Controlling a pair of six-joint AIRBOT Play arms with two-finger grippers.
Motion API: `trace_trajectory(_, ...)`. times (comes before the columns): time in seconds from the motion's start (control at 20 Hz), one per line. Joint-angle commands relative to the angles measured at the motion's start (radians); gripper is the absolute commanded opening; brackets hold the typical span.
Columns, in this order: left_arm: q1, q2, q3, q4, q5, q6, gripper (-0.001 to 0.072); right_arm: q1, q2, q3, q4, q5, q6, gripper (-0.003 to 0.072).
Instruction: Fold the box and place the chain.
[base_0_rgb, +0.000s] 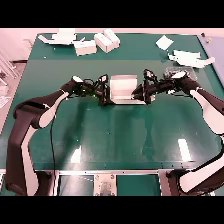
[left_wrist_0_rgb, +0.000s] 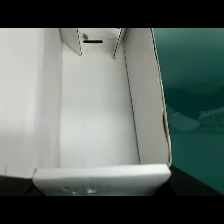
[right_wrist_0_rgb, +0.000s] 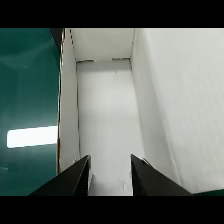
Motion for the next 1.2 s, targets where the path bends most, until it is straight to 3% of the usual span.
trace_trajectory(0.0, 0.0, 0.0, 0.0, -0.001, -0.001, 0.0, 0.0345, 0.0, -0.02, 0.0, -0.002, -0.003, -0.031, 0.0351)
trace_trajectory(0.1, 0.0, 0.0, 0.0, -0.001, -0.002, 0.0, 0.0345, 0.0, -0.039, 0.0, -0.002, -0.003, -0.063, 0.0353)
trace_trajectory(0.2, 0.0, 0.0, 0.0, -0.002, -0.002, 0.0, 0.0345, 0.0, -0.054, 0.0, -0.001, -0.003, -0.092, 0.0463)
trace_trajectory(0.3, 0.0, 0.0, 0.0, -0.002, -0.002, 0.0, 0.0346, 0.0, -0.059, 0.0, -0.001, -0.004, -0.097, 0.0494)
trace_trajectory(0.35, 0.0, 0.0, 0.0, -0.002, -0.002, 0.0, 0.0345, 0.0, -0.059, 0.0, -0.001, -0.009, -0.096, 0.0579)
trace_trajectory(0.45, 0.0, 0.0, 0.0, -0.002, -0.002, 0.0, 0.0345, 0.0, -0.059, 0.0, -0.001, -0.014, -0.097, 0.0586)
trace_trajectory(0.5, 0.0, 0.0, 0.0, -0.002, -0.002, 0.0, 0.0345, 0.0, -0.059, 0.0, -0.001, -0.015, -0.097, 0.0676)
trace_trajectory(0.9, 0.0, 0.0, 0.0, -0.001, -0.001, 0.0, 0.0345, -0.038, -0.026, 0.002, -0.002, -0.016, -0.029, 0.0681)
trace_trajectory(0.95, 0.0, 0.0, 0.0, -0.001, 0.0, 0.0, 0.0346, -0.051, -0.007, 0.002, -0.002, -0.003, -0.013, 0.0627)
trace_trajectory(1.0, 0.0, 0.0, 0.0, -0.001, 0.0, 0.0, 0.0345, -0.066, 0.015, 0.002, -0.002, 0.029, -0.005, 0.0461)
trace_trajectory(1.05, 0.0, 0.0, 0.0, -0.001, 0.0, 0.0, 0.0345, -0.08, 0.037, 0.002, 0.0, 0.075, -0.005, 0.02)
trace_trajectory(1.1, 0.0, 0.0, 0.0, -0.001, 0.0, 0.0, 0.0345, -0.093, 0.06, 0.002, 0.008, 0.117, -0.005, 0.0037)
trace_trajectory(1.15, 0.0, 0.0, 0.0, -0.001, 0.0, 0.0, 0.0345, -0.106, 0.084, 0.002, 0.026, 0.143, 0.019, 0.0008)
